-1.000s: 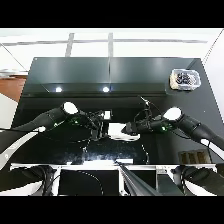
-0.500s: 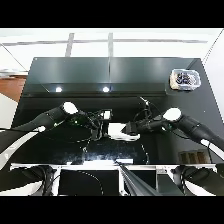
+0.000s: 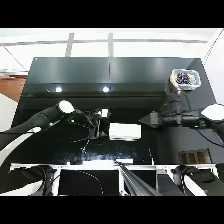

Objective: Fold the box and place the chain.

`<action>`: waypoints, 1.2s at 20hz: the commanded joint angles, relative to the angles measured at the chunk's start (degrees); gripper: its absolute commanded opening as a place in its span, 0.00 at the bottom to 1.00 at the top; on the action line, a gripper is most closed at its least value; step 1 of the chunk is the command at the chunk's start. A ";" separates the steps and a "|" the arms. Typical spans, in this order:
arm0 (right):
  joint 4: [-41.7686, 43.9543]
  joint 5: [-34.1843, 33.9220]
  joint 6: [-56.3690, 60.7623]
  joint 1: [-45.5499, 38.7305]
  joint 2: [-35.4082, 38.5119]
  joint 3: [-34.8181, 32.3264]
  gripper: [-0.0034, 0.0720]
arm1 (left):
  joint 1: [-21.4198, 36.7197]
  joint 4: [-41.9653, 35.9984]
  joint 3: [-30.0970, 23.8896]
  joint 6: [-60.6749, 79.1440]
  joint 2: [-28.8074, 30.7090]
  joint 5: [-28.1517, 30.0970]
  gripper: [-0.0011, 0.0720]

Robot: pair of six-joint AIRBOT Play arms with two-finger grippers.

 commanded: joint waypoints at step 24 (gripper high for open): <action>-5.46 -2.67 0.35 -7.41 3.21 0.02 0.08 | -16.74 6.99 11.72 -24.72 -3.56 7.74 1.00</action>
